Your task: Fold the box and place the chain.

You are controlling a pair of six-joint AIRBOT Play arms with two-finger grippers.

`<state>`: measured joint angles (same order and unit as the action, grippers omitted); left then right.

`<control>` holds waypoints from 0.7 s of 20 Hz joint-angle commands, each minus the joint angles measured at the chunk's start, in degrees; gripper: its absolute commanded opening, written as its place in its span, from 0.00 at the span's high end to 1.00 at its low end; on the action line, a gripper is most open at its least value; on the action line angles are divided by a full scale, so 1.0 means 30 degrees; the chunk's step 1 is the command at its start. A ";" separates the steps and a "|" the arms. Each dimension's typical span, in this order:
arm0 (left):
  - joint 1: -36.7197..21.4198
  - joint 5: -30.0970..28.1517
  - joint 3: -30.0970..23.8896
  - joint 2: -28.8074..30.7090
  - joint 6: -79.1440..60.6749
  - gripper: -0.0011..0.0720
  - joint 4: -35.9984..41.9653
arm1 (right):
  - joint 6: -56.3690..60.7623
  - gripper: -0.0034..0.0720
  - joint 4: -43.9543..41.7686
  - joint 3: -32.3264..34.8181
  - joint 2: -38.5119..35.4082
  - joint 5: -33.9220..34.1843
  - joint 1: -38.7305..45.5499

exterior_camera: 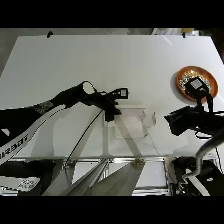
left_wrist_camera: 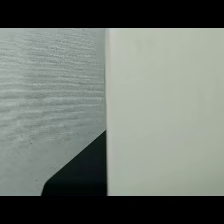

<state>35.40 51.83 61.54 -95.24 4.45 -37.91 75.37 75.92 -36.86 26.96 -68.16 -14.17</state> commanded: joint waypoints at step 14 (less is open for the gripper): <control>0.0015 -0.0058 -0.0015 -0.0015 -0.0109 0.97 -0.0160 | -1.4076 0.94 -0.4240 0.3053 0.2259 0.0772 -0.0969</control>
